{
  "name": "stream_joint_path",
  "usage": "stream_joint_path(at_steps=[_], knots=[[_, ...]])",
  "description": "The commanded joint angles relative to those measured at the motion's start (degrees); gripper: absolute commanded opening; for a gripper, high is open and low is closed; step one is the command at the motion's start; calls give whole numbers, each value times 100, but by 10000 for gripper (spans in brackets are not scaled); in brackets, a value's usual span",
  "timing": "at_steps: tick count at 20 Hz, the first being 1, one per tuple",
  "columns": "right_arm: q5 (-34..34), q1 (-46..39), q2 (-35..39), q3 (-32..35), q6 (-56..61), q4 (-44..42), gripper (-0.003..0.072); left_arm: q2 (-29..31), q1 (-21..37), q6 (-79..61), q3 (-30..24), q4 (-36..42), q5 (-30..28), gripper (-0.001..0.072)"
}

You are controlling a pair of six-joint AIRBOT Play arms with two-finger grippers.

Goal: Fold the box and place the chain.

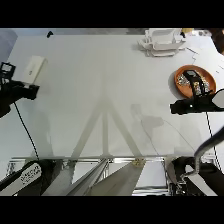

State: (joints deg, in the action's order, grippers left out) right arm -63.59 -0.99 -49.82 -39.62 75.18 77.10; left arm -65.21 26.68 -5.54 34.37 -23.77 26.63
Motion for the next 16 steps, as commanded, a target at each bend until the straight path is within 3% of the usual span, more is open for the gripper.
stream_joint_path(at_steps=[1,4,6,9,10,11,16], knots=[[0,-2,4,-2,0,0,17,26,623,553,4,-11,-599,292],[-2,-2,4,-2,0,0,17,-57,610,713,4,-37,-442,299],[0,-2,4,-4,0,0,17,-184,610,715,4,-74,-391,556],[-2,-2,4,-2,0,0,17,-363,610,734,4,-74,-319,585],[0,-2,4,-2,0,0,17,-393,608,734,4,-72,-321,669],[-2,-2,4,-2,0,0,17,-396,610,732,4,-74,-330,698],[0,-2,4,-2,0,0,17,-238,608,732,4,-72,-326,698]])
